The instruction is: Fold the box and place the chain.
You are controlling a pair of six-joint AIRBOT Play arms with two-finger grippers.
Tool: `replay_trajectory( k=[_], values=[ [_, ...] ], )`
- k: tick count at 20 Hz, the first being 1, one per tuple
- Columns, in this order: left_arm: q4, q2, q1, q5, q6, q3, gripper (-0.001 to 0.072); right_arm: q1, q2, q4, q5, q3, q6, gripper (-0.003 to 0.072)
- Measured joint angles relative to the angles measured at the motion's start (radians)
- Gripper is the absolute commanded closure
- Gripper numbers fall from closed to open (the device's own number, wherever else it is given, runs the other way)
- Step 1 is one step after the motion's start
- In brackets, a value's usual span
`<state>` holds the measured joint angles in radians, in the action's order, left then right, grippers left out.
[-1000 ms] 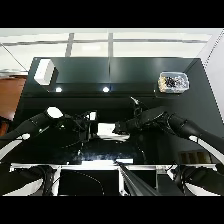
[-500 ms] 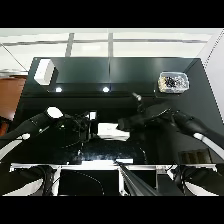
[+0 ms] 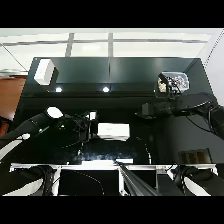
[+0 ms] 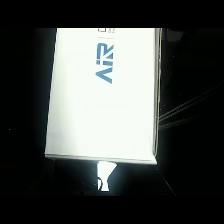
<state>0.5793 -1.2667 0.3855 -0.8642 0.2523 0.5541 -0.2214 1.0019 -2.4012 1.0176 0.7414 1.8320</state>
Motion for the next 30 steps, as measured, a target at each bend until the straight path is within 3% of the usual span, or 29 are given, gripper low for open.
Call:
replay_trajectory(
  k=[1, 7, 15, 18, 20, 26, 30],
  values=[
    [0.002, 0.000, 0.000, 0.000, 0.001, 0.000, -0.0001, 0.008, -0.004, 0.031, 0.004, 0.000, -0.011, 0.0664],
    [0.057, 0.051, -0.001, 0.002, -0.045, 0.002, -0.0006, 0.028, -0.013, 0.117, 0.021, 0.000, -0.041, 0.0664],
    [0.206, 0.308, -0.048, -0.075, -0.350, 0.010, -0.0002, 0.030, -0.014, 0.152, 0.014, 0.000, -0.048, 0.0664],
    [0.217, 0.343, -0.028, -0.090, -0.410, 0.056, 0.0002, 0.030, -0.014, 0.155, 0.003, 0.000, -0.048, 0.0664],
    [0.219, 0.313, 0.002, -0.089, -0.433, 0.105, 0.0007, 0.030, -0.014, 0.156, -0.001, 0.000, -0.048, 0.0664],
    [0.222, 0.099, 0.142, -0.080, -0.443, 0.281, 0.0005, 0.030, -0.014, 0.159, -0.009, 0.000, -0.048, 0.0664],
    [0.225, 0.001, 0.193, -0.091, -0.440, 0.319, 0.0001, 0.030, -0.014, 0.169, -0.011, 0.000, -0.048, 0.0664]
  ],
)
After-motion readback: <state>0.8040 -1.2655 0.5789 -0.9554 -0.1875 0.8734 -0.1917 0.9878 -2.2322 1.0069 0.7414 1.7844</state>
